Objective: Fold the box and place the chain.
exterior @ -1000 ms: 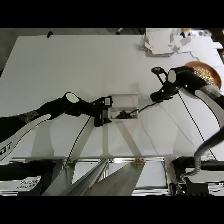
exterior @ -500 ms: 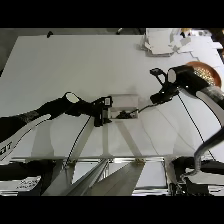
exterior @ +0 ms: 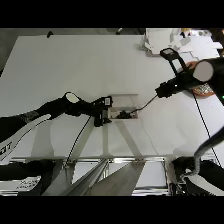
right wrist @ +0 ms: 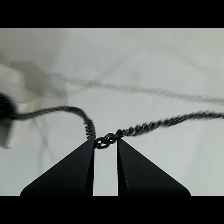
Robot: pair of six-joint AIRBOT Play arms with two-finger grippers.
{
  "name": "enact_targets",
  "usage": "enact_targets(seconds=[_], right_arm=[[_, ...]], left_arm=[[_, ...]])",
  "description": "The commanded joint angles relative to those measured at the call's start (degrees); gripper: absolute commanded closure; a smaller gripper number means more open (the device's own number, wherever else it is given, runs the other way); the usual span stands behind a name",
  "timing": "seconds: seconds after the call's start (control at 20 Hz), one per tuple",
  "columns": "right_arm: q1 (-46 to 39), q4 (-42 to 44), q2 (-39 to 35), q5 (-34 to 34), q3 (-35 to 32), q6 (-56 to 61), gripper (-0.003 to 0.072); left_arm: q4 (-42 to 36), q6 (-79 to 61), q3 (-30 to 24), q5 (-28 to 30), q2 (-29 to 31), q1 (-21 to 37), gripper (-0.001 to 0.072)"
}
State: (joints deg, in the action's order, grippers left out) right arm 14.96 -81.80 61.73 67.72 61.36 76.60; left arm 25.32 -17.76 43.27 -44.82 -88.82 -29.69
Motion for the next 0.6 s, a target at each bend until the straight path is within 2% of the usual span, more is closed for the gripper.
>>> enact_targets(seconds=[0.0, 0.15, 0.35, 0.55], right_arm=[[3.8, 6.8, -8.4, -3.1, 0.0, -3.2, 0.0675], [8.4, 9.0, -11.6, -7.4, 0.0, -3.1, 0.0676], [14.5, 11.6, -12.1, -11.6, 0.0, -3.2, 0.0676], [17.7, 13.7, -11.9, -18.0, -5.1, -3.1, 0.0676]], left_arm=[[0.0, 0.0, 0.0, 0.0, 0.0, 0.0, 0.0437], [0.0, 0.0, 0.0, 0.0, 0.0, 0.0, 0.0437], [0.0, 0.0, 0.0, 0.0, 0.0, 0.0, 0.0437], [0.0, 0.0, 0.0, 0.0, 0.0, 0.0, 0.0437]])
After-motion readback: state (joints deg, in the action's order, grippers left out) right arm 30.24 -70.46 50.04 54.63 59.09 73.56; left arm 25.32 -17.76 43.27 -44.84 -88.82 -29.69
